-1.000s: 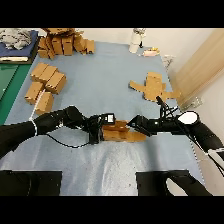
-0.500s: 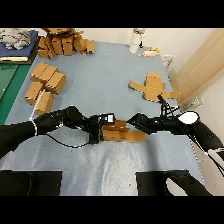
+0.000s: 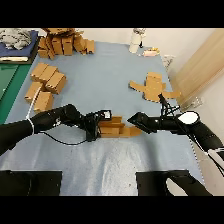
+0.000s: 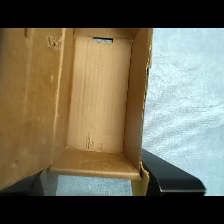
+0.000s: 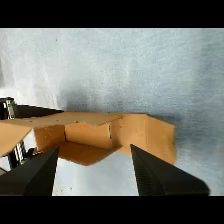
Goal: Fold the box.
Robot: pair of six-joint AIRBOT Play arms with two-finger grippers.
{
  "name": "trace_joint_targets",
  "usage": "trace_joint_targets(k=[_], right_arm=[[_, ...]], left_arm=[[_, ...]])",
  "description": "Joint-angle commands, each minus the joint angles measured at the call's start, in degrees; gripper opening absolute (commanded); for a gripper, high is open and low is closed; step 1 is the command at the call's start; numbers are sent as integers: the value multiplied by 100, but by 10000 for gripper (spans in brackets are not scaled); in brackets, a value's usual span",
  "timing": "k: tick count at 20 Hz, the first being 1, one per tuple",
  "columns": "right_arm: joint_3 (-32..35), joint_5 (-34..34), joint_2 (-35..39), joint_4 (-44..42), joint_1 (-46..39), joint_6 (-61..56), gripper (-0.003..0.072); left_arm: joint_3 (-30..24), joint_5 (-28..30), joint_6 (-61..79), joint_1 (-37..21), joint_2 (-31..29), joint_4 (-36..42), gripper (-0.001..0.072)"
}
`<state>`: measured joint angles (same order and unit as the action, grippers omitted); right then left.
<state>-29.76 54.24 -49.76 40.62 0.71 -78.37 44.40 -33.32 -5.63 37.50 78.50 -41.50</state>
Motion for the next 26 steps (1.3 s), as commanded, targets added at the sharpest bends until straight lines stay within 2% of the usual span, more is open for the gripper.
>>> trace_joint_targets(k=[1,7,8,9,10,14,18,20,21,23,26], right_arm=[[2,-72,7,-35,0,-2,720],[2,61,7,-149,0,2,716],[2,105,7,-149,2,2,610],[2,118,7,-146,2,2,380],[2,114,7,-149,2,35,285],[2,33,7,-146,0,44,285],[2,31,7,-149,0,50,284],[2,42,7,-234,2,129,285],[2,76,7,-343,2,216,256],[2,133,7,-538,13,304,9],[2,299,4,-1108,354,769,6]], left_arm=[[7,-11,-278,-79,-4,-72,481],[9,-15,-275,-74,-7,-76,480],[9,-17,-275,-74,-4,-76,481],[9,-17,-275,-74,-4,-79,481],[9,-20,-273,-72,-7,-79,481],[15,-83,-269,-68,-4,-76,481],[127,-612,31,-70,-4,-76,481],[162,-671,146,-70,-4,-76,481],[162,-671,221,-70,-2,-76,481],[162,-669,223,-70,-2,-76,481],[162,-671,221,-70,-2,-76,480]])
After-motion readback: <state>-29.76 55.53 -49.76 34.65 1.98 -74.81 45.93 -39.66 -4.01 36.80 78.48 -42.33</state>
